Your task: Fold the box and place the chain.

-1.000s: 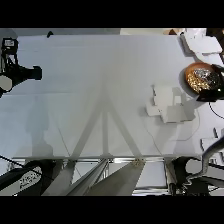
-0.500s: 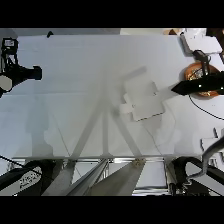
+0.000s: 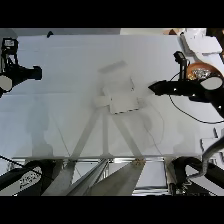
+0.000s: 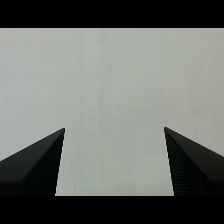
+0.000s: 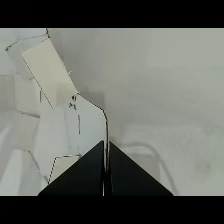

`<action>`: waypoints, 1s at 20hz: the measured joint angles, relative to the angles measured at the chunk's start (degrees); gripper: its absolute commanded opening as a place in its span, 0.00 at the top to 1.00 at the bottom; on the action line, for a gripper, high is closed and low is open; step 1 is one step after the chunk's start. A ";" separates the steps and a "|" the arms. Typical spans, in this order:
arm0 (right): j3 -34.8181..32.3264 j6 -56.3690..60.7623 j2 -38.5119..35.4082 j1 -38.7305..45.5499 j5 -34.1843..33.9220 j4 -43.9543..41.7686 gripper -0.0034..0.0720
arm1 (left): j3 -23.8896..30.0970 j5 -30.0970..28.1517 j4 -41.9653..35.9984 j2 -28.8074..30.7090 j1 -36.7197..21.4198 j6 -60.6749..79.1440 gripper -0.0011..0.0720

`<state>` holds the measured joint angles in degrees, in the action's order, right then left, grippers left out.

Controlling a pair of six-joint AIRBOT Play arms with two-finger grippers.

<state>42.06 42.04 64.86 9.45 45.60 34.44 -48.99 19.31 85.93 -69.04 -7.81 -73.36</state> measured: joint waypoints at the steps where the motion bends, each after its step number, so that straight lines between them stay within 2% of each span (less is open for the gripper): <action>1: -2.03 -0.63 -0.02 -1.01 -3.21 -2.40 0.94 | 0.00 0.00 0.00 0.00 0.00 0.00 0.02; 6: -10.51 -12.33 -0.04 -8.90 -18.25 -20.37 0.94 | 0.00 0.02 0.00 0.00 0.00 -0.02 0.02; 10: -14.51 -18.49 -0.04 -15.43 -29.51 -28.52 0.94 | 0.00 0.00 0.00 0.00 0.00 -0.02 0.02; 16: -17.33 -20.70 -0.02 -18.60 -36.59 -32.20 0.94 | 0.00 0.02 0.00 0.00 0.00 -0.02 0.02; 20: -17.84 -20.87 0.00 -18.99 -36.96 -34.03 0.94 | 0.00 0.02 0.00 0.00 0.00 0.00 0.02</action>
<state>24.23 21.17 64.86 -9.54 8.64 0.40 -48.99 19.33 85.93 -69.04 -7.81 -73.36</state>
